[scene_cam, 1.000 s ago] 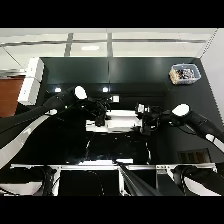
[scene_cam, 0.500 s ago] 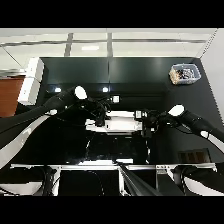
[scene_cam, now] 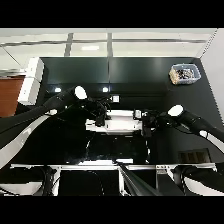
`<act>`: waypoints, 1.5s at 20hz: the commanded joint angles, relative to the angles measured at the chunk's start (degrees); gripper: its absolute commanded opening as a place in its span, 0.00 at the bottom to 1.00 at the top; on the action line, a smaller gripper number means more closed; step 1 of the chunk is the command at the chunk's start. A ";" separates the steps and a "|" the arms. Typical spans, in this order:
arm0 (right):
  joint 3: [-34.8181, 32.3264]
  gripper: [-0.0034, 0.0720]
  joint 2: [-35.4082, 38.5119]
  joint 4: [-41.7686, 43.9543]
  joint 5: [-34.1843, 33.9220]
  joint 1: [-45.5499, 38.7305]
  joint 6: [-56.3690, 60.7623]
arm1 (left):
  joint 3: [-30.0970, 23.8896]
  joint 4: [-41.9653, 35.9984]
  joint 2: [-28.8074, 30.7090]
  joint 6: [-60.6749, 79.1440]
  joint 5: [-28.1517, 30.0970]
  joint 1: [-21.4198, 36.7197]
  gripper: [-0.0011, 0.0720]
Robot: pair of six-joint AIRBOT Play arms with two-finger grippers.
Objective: Fold the box and place the chain.
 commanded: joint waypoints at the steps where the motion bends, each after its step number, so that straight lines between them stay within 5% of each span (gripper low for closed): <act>1: 0.00 0.93 -0.13 -2.40 -0.57 0.39 1.57 | 0.04 0.02 -0.02 0.04 -0.09 0.00 0.05; 21: 0.00 0.93 -0.42 -4.11 -1.88 1.70 3.08 | 0.04 0.02 -0.02 0.04 -0.07 0.00 0.05; 22: 0.00 0.88 -0.42 -4.11 -1.88 1.70 3.06 | 0.04 0.02 -0.02 0.04 -0.07 0.00 0.05; 23: 0.00 0.64 -0.42 -4.11 -1.86 1.70 3.06 | 0.04 0.02 -0.02 0.04 -0.04 0.00 0.05; 28: 0.00 0.62 -0.42 -4.11 -1.86 1.70 3.06 | 0.24 0.09 0.17 0.00 -0.50 0.20 0.06; 30: 0.00 0.62 -0.42 -4.11 -1.86 1.70 3.06 | 1.49 1.36 1.20 -1.46 -2.25 1.05 0.47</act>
